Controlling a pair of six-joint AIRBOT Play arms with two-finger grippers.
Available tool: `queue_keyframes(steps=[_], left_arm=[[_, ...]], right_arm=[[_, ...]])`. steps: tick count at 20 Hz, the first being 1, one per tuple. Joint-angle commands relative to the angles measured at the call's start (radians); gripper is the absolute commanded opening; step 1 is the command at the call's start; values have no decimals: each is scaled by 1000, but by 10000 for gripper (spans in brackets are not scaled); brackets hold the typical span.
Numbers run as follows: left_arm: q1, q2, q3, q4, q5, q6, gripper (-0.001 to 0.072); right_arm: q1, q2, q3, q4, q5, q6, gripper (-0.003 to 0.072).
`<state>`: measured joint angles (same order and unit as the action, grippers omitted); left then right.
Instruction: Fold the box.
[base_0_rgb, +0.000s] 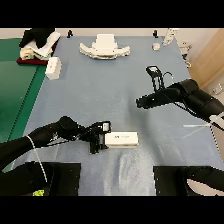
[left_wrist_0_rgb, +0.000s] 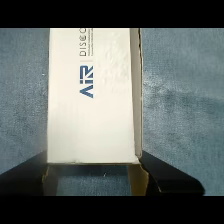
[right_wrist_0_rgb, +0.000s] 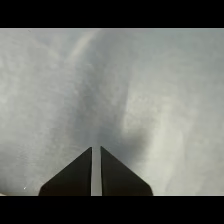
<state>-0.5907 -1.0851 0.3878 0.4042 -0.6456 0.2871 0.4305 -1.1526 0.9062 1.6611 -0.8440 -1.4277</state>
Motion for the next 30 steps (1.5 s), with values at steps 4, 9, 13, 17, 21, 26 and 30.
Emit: queue_keyframes(steps=[4,9,13,17,21,26,30], left_arm=[[0,0,0,-9,0,0,474],[13,19,1,2,7,-139,474],[100,146,1,35,7,-288,474],[288,303,1,258,7,-630,474],[586,349,9,512,8,-845,474],[928,222,95,535,32,-853,474],[1061,11,254,536,45,-853,474]], right_arm=[[-2,-26,9,-3,-66,67,81],[-1,-26,9,-3,-85,67,81],[-1,-26,9,-5,-112,66,81],[-1,-26,9,-26,-111,66,81],[-1,-26,9,-35,-107,66,80],[-1,-26,9,-42,-98,66,81],[-1,-26,9,-42,-79,66,81]])
